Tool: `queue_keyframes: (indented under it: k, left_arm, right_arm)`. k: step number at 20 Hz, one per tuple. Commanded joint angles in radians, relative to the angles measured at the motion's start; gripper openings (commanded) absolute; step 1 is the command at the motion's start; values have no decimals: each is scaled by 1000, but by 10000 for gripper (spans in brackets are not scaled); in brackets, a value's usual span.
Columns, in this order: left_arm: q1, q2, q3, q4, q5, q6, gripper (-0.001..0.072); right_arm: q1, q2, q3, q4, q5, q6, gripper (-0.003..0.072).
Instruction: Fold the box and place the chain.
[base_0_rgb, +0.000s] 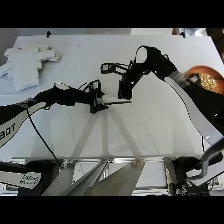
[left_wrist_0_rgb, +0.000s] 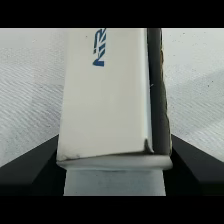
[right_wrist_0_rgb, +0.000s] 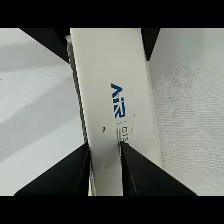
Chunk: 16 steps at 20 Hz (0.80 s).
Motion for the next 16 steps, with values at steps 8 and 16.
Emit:
queue_keyframes:
  k: [8, 16]
  left_arm:
    - [0, 0, 1, -1, 0, 0, 522]
    - [0, 0, 1, -2, 0, 0, 522]
  right_arm:
    - [23, -2, -2, -138, -17, 96, 154]
    - [37, -3, -62, -143, -18, 101, 169]
